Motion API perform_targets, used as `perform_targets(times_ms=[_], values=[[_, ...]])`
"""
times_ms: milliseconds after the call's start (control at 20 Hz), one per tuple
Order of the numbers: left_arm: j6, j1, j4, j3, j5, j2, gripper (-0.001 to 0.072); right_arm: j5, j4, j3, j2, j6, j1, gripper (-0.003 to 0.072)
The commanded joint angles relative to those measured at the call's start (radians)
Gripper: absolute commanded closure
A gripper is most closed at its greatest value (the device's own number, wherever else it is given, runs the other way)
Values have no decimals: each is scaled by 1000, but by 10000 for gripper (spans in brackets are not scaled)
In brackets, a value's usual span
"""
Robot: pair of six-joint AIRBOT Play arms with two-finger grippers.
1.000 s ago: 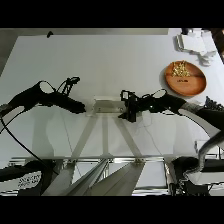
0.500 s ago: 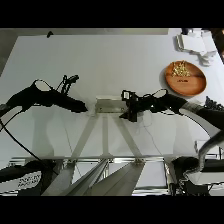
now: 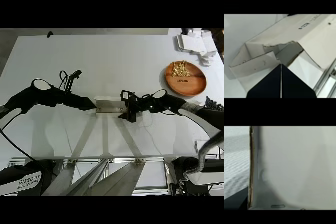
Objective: Fold the box and place the chain.
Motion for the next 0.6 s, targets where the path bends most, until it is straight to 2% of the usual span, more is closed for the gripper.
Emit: perform_targets(times_ms=[0,200,300,400,550], values=[[12,-2,-13,0,-3,5,702,3,-1,0,1,0,0,294],[12,47,0,0,-9,43,702,5,-1,0,1,0,0,294],[8,90,58,0,0,78,702,5,-1,0,1,0,0,294],[-18,132,163,0,18,111,703,5,-1,0,1,0,0,294],[-178,151,407,0,66,119,702,5,-1,0,1,0,0,294]])
